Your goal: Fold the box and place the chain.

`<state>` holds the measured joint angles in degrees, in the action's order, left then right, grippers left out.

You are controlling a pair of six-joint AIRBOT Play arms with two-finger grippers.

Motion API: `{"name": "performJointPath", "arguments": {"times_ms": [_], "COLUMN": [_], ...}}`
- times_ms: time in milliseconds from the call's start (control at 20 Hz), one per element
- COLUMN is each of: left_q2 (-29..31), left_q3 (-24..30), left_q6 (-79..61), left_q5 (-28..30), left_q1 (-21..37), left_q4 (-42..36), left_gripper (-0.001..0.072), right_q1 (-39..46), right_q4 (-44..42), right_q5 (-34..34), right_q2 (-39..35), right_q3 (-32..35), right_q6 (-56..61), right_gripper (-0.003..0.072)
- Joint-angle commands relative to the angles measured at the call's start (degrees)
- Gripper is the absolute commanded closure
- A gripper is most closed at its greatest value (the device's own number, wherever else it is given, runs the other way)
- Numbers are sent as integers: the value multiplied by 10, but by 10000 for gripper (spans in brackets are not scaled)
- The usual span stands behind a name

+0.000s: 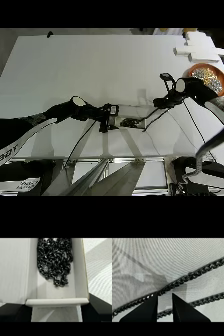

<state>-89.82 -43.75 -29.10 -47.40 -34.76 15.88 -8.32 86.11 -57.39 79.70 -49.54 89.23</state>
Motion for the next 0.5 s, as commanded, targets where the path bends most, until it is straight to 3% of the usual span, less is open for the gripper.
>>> {"name": "performJointPath", "arguments": {"times_ms": [0,250,300,350,450], "left_q2": [0,0,0,0,0], "left_q3": [0,0,0,0,0], "left_q6": [0,0,0,0,0], "left_q5": [0,0,0,0,0], "left_q1": [0,0,0,0,0], "left_q4": [0,0,0,0,0], "left_gripper": [501,501,501,501,501], "right_q1": [-1,-1,-1,-1,-2], "right_q4": [4,-9,-8,-8,-10], "right_q5": [6,21,21,11,-5], "right_q2": [4,5,5,5,-10], "right_q3": [1,3,7,7,7], "right_q6": [5,5,2,-2,-10], "right_gripper": [490,537,633,671,672]}}
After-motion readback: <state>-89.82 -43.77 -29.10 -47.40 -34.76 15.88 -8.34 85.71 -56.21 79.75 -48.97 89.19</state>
